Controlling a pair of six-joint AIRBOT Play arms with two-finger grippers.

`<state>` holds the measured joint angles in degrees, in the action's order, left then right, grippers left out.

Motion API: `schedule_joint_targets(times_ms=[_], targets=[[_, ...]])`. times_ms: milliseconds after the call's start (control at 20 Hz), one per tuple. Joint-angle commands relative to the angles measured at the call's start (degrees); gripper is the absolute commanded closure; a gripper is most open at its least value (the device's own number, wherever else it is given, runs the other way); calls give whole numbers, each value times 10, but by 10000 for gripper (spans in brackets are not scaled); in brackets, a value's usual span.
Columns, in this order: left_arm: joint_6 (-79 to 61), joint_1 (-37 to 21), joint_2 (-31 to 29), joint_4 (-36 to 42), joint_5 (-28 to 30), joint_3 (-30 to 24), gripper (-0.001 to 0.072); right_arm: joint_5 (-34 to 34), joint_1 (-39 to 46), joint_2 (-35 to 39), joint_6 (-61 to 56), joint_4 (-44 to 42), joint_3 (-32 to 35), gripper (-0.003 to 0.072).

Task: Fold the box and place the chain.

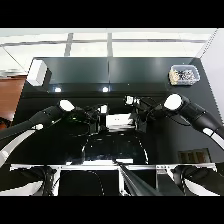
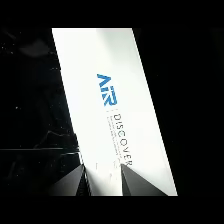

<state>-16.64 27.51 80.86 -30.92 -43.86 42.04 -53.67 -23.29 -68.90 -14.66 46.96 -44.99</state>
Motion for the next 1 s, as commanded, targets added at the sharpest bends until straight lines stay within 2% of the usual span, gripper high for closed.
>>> schedule_joint_targets(times_ms=[0, 150, 300, 350, 400, 500, 650, 950], targets=[[0, 0, 0, 0, 0, 0, 214, -3, 0, 7, -16, 1, -5, 418], [0, 0, 0, 0, 0, 0, 214, -1, 5, 38, -68, 0, -14, 419], [0, 0, 0, 0, 0, 0, 214, -3, 15, 57, -226, -24, -15, 420], [0, 0, 0, 0, 0, 0, 214, 0, 15, 54, -313, -45, -14, 514], [0, 0, 0, 0, 0, 0, 214, 0, 14, 50, -373, -70, -11, 680], [0, 0, 0, 0, 0, 0, 214, -1, 9, 35, -426, -127, 1, 671], [0, 0, 0, 0, 0, 0, 214, 2, 7, -2, -441, -182, 9, 671], [0, 0, 0, 0, 0, 0, 214, 24, 7, -82, -451, -132, 10, 671]])
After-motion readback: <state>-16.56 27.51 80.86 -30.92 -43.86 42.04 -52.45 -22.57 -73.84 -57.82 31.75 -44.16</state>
